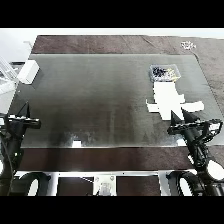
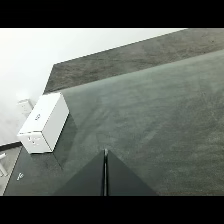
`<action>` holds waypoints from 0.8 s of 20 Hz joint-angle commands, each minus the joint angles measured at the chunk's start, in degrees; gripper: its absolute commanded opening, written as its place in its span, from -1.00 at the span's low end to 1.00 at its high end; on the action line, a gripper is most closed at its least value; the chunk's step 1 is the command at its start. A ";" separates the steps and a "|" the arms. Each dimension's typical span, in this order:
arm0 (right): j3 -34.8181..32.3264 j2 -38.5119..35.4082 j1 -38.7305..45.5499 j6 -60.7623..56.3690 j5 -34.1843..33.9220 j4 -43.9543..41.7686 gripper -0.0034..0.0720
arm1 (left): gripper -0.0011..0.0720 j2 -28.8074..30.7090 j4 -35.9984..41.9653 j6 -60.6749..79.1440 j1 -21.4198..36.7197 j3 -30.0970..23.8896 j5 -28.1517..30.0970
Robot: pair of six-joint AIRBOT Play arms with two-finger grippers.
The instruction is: Fold the box and place the chain.
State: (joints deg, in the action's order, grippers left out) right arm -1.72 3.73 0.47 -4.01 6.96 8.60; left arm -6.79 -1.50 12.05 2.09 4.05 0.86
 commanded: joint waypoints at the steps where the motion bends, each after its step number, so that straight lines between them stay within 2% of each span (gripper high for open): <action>1: -0.02 0.02 -0.04 -0.02 0.15 -0.04 0.31 | -0.91 0.04 0.00 0.02 0.04 -0.02 0.02; 3: 0.50 0.13 0.13 0.00 -0.87 -0.15 0.26 | -0.91 0.04 0.00 0.02 0.04 -0.02 0.02; 5: 3.74 2.64 1.66 0.00 -5.46 -0.17 0.27 | -0.91 0.04 0.00 0.02 0.04 -0.02 0.02; 7: 10.10 10.40 5.29 0.07 -4.72 0.68 0.29 | -0.91 0.04 0.00 0.00 0.04 -0.02 0.00; 8: 14.21 16.26 7.82 0.02 -2.12 1.11 0.29 | -0.91 0.04 0.00 0.02 0.04 -0.02 0.02; 10: 22.47 28.44 13.60 -1.05 6.71 1.14 0.29 | -0.91 0.04 0.00 0.02 0.04 -0.02 0.00; 12: 31.43 41.33 20.11 -8.50 17.92 6.08 0.29 | -0.91 0.04 0.00 0.02 0.04 -0.02 0.02; 16: 50.82 62.45 29.75 -39.98 41.59 36.24 0.30 | -0.91 0.04 0.00 0.00 0.04 -0.02 0.02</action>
State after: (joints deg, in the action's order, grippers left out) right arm 36.67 52.12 23.70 -23.46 30.87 25.63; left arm -6.79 -1.50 12.05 2.09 4.05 0.86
